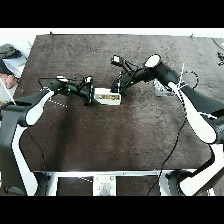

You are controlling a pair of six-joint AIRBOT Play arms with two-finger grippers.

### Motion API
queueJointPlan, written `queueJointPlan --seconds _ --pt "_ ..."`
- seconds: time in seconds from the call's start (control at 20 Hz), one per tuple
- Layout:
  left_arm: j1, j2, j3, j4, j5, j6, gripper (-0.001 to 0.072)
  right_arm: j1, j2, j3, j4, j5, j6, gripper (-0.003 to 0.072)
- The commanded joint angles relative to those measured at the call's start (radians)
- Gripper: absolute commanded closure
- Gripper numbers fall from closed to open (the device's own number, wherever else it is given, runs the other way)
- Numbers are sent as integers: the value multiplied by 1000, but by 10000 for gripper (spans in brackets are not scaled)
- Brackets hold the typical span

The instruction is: Fold the box and place the chain.

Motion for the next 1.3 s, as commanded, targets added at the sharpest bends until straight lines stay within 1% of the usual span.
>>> queueJointPlan --seconds 0.0,0.05,0.2,0.25,0.3,0.35,0.55,0.65,0.7,0.75,0.95,1.1,1.15,1.2,1.25 --pt "1 0 0 0 0 0 432 6 0 0 -4 5 -28 439" --pt "1 0 0 0 0 0 431 6 0 0 -5 6 -40 350" --pt "1 0 0 0 0 0 431 7 -2 0 -3 7 -42 354" --pt "1 0 0 0 0 0 431 9 -2 0 -4 6 -42 367" --pt "1 0 0 0 0 0 431 10 -4 0 -3 6 -43 398" --pt "1 0 0 0 0 0 432 11 -8 0 -3 6 -43 398" --pt "1 0 0 0 0 0 431 17 -15 0 -4 6 -47 397" --pt "1 0 0 0 0 0 431 19 -15 0 -29 5 -47 396" --pt "1 0 0 0 0 0 431 21 -16 -1 -37 2 -50 373" --pt "1 0 0 0 0 0 431 24 -16 -1 -41 -9 -50 353" --pt "1 0 0 0 0 0 431 40 -16 0 -79 -31 -50 354" --pt "1 0 0 0 0 0 431 44 -16 0 -93 -85 -49 354" --pt "1 0 0 0 0 0 431 44 -16 0 -92 -95 -49 365" --pt "1 0 0 0 0 0 431 44 -15 0 -92 -96 -49 406" --pt "1 0 0 0 0 0 431 44 -13 0 -92 -95 -49 406"
